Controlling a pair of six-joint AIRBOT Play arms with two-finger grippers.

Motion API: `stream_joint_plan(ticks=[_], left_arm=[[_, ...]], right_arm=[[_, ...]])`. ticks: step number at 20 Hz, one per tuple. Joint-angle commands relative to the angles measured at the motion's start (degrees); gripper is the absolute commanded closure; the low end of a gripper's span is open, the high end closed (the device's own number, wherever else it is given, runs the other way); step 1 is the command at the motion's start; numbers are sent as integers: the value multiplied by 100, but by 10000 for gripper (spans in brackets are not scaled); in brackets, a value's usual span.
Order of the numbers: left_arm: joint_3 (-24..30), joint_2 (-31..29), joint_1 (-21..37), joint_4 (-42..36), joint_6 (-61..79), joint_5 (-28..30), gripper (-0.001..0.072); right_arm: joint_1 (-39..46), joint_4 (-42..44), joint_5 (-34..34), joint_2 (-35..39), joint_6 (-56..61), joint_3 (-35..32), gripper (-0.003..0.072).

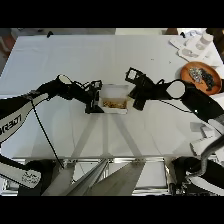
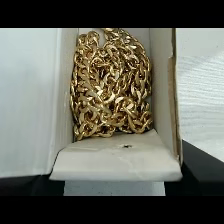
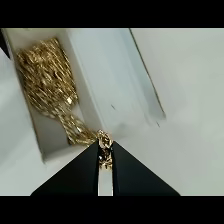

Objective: Fold the box and place the chain.

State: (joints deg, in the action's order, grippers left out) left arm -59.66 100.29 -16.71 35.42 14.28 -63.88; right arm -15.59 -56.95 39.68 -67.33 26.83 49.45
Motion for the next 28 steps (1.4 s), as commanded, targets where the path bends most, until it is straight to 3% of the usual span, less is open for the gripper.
stream_joint_plan(ticks=[1, 4, 8, 9, 11, 12, 18, 23, 25, 28], left_arm=[[-4, 0, 7, 0, 2, 2, 373], [-4, 0, 7, 0, 0, 2, 373], [-4, 0, 7, 0, 0, 2, 373], [-4, 0, 7, 0, 0, 2, 373], [-4, 0, 7, 0, 0, 2, 373], [-4, 0, 7, 0, 0, 2, 373], [-4, 0, 7, 0, 0, 2, 373], [-4, 0, 7, 0, 0, 0, 373], [-4, 0, 7, 0, 0, 0, 373], [-4, 0, 7, 0, 0, 2, 373]], right_arm=[[-490, 278, -385, 98, 15, 7, 679], [-702, 278, -850, 35, 17, 7, 679], [-706, 271, -863, -120, 33, 7, 675], [-706, 275, -866, -114, 33, 7, 648], [-706, 273, -863, -111, 35, 7, 483], [-706, 275, -863, -98, 35, 9, 451], [-699, -291, 162, -66, 619, 807, 452], [-374, -675, 155, -225, 1547, 1631, 455], [-4, -678, 341, -527, 2157, 1954, 454], [363, -688, 1180, -1261, 2330, 2444, 453]])
